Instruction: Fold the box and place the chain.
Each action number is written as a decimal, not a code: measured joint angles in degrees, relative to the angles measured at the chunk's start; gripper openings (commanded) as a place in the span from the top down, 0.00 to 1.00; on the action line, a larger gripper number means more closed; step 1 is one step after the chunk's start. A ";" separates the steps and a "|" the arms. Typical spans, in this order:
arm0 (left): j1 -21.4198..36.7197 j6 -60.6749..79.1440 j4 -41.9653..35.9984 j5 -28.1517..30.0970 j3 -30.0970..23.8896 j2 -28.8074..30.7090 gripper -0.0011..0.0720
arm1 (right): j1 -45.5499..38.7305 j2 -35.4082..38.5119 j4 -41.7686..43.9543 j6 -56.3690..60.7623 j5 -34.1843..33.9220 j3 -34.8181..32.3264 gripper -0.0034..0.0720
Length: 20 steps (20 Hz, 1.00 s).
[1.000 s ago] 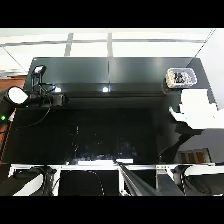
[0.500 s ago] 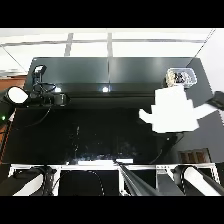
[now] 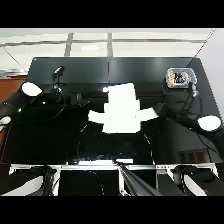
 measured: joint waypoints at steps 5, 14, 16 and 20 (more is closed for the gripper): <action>1.16 3.26 -8.94 -11.21 10.16 -14.03 0.02 | 7.98 -0.98 1.42 1.11 -5.55 -2.43 0.94; -0.81 4.31 -18.01 -24.33 22.73 -31.85 0.02 | 10.25 -1.33 1.75 1.49 -7.19 -3.02 0.94; -1.68 3.93 -16.92 -25.79 24.46 -33.11 0.02 | 10.34 -1.38 1.75 1.49 -7.23 -3.02 0.94; -3.08 6.05 -14.16 -33.27 27.78 -35.67 0.03 | 10.36 -1.38 1.79 1.49 -7.28 -3.02 0.94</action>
